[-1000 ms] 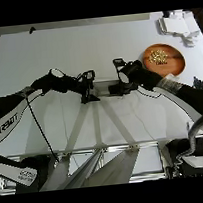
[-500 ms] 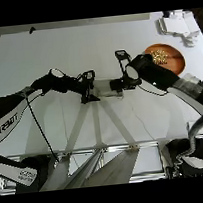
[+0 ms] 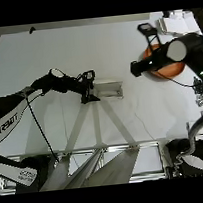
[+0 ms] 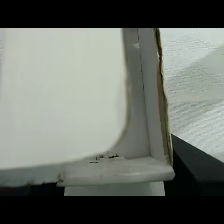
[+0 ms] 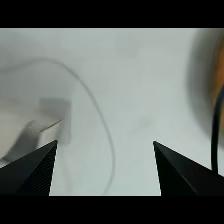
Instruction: Fold the box and place the chain.
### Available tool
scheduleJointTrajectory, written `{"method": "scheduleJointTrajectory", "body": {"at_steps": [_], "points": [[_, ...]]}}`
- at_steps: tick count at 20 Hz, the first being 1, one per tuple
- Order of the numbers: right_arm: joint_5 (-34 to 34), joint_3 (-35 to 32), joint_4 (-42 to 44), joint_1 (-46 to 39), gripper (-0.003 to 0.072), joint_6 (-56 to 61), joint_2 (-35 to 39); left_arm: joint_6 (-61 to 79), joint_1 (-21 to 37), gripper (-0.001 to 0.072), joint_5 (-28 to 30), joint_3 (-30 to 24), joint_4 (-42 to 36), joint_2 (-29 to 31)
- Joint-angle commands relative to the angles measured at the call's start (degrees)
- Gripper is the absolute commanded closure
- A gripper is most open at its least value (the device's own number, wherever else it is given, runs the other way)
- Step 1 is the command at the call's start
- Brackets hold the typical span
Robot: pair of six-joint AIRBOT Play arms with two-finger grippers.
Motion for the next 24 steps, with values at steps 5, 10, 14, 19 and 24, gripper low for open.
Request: {"method": "scheduleJointTrajectory", "body": {"at_steps": [5, 10, 14, 19, 24], "points": [[-10.49, 8.15, 0.24, -19.56, 0.0018, -6.60, -13.49, 0.00, 0.02, 0.0452, 0.02, 0.02, 0.00, 0.02], [-16.92, 16.17, 0.24, -23.78, 0.0020, -2.40, -29.44, 0.00, 0.02, 0.0452, 0.02, 0.02, 0.00, 0.02], [-22.23, 18.64, 0.28, -23.98, 0.0024, -1.60, -38.23, 0.00, 0.02, 0.0452, 0.02, 0.02, 0.00, 0.02], [-21.22, 18.75, 0.48, -23.85, 0.0265, -1.62, -40.94, -0.02, 0.02, 0.0452, 0.02, 0.02, 0.00, 0.02], [-19.54, 18.75, 0.02, -23.85, 0.0670, -1.92, -37.94, 0.00, 0.02, 0.0452, 0.02, 0.02, 0.00, 0.02]]}}
